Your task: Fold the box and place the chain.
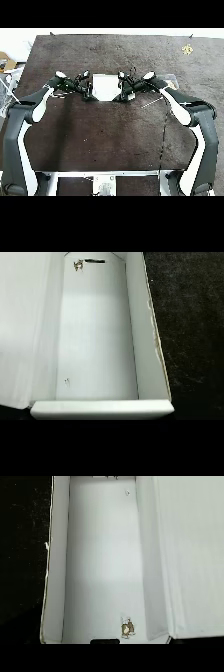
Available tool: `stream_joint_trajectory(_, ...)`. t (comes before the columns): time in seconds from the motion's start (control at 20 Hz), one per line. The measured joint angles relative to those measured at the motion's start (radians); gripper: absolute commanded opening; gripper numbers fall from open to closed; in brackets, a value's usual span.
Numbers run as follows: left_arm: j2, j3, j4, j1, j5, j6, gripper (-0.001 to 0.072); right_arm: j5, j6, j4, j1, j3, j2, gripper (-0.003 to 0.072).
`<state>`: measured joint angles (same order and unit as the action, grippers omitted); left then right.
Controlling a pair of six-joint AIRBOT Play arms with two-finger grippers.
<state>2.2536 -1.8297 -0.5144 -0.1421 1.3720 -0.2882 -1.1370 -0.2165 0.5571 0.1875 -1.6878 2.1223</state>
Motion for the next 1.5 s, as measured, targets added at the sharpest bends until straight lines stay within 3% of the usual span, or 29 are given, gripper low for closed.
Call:
stream_joint_trajectory(0.5,0.0,0.0,-0.005,0.0,0.0,0.0,0.0351,0.0,0.0,0.0,0.0,0.0,0.0,0.0439)
stream_joint_trajectory(0.6,0.0,0.0,-0.006,0.0,0.0,-0.001,0.0352,-0.001,0.0,-0.003,0.0,0.0,0.0,0.0687)
stream_joint_trajectory(0.85,0.0,0.001,-0.01,0.0,0.007,-0.001,0.0352,0.0,0.003,0.037,0.0,0.001,-0.018,0.0686)
stream_joint_trajectory(1.35,0.0,0.001,-0.009,0.0,0.0,-0.002,0.0352,0.0,0.216,0.384,0.0,0.001,-0.171,0.0682)
stream_joint_trajectory(1.4,0.0,0.001,-0.009,0.0,-0.001,-0.002,0.0351,-0.008,0.251,0.406,-0.001,0.001,-0.195,0.0619)
stream_joint_trajectory(1.45,0.0,0.001,-0.009,0.0,-0.002,-0.002,0.0351,-0.007,0.283,0.42,-0.001,0.0,-0.216,0.0405)
stream_joint_trajectory(1.5,0.0,0.001,-0.009,0.0,-0.002,-0.002,0.0352,-0.009,0.315,0.42,-0.003,0.001,-0.238,0.0145)
